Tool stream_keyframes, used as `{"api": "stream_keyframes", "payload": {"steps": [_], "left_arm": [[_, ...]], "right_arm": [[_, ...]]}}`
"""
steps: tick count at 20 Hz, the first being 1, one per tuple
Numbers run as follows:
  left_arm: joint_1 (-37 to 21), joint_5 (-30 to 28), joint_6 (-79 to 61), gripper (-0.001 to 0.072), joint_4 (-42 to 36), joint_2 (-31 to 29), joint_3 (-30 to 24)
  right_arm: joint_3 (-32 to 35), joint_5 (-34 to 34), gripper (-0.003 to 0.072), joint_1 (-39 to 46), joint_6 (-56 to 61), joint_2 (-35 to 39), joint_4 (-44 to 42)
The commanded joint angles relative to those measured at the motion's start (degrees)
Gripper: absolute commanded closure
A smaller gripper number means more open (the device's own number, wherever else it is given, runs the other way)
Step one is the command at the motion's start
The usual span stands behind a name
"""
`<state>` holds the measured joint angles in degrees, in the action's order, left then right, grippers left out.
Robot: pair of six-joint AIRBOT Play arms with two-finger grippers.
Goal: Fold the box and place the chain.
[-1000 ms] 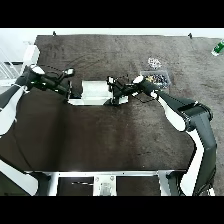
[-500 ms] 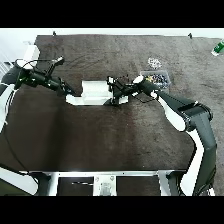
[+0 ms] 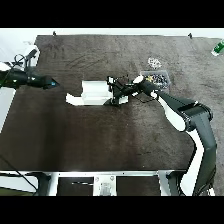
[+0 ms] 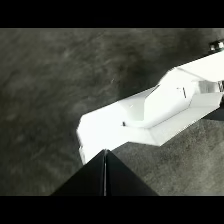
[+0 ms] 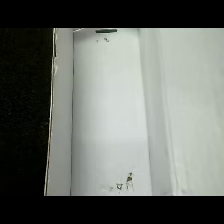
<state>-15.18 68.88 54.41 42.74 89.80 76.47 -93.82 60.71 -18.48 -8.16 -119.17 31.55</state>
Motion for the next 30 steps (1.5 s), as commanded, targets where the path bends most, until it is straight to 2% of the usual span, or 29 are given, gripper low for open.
{"api": "stream_keyframes", "payload": {"steps": [1,4,6,9,12,14,19,24,28,29,30], "left_arm": [[-3.6,1.6,8.2,0.0692,2.1,-0.9,-3.0],[-4.0,-1.0,8.2,0.0691,1.2,-0.7,-7.5],[-3.8,-0.9,6.4,0.0692,-1.6,1.0,-8.7],[-2.5,-1.3,5.0,0.0692,-2.9,5.0,-8.7],[-0.4,-5.0,5.0,0.0692,-3.7,7.3,-8.7],[1.2,-5.5,4.6,0.0691,-5.1,9.3,-8.7],[4.6,-6.3,1.5,0.0691,-12.3,13.9,-8.7],[7.2,-6.7,0.6,0.0689,-15.9,14.6,-7.8],[7.3,-2.9,0.5,0.0687,-17.1,14.5,-4.5],[7.3,-1.7,0.0,0.0589,-18.0,14.5,-3.7],[7.3,-0.9,-0.2,0.0569,-18.3,14.5,-3.1]], "right_arm": [[0.0,0.0,0.0141,0.0,0.0,0.0,0.0],[0.0,0.0,0.0141,0.0,0.0,0.0,0.0],[0.0,0.0,0.0141,0.0,0.0,0.0,0.0],[0.0,0.0,0.0141,0.0,0.0,0.0,0.0],[0.0,0.0,0.0142,0.0,0.0,0.0,0.0],[0.0,0.0,0.0142,0.0,0.0,0.0,0.0],[0.0,0.0,0.0142,0.0,0.0,0.0,0.0],[0.0,0.0,0.0141,0.0,0.0,0.0,0.0],[0.0,0.0,0.0141,0.0,0.0,0.0,0.0],[0.0,0.0,0.0141,0.0,0.0,0.0,0.0],[0.0,0.0,0.0142,0.0,0.0,0.0,0.0]]}}
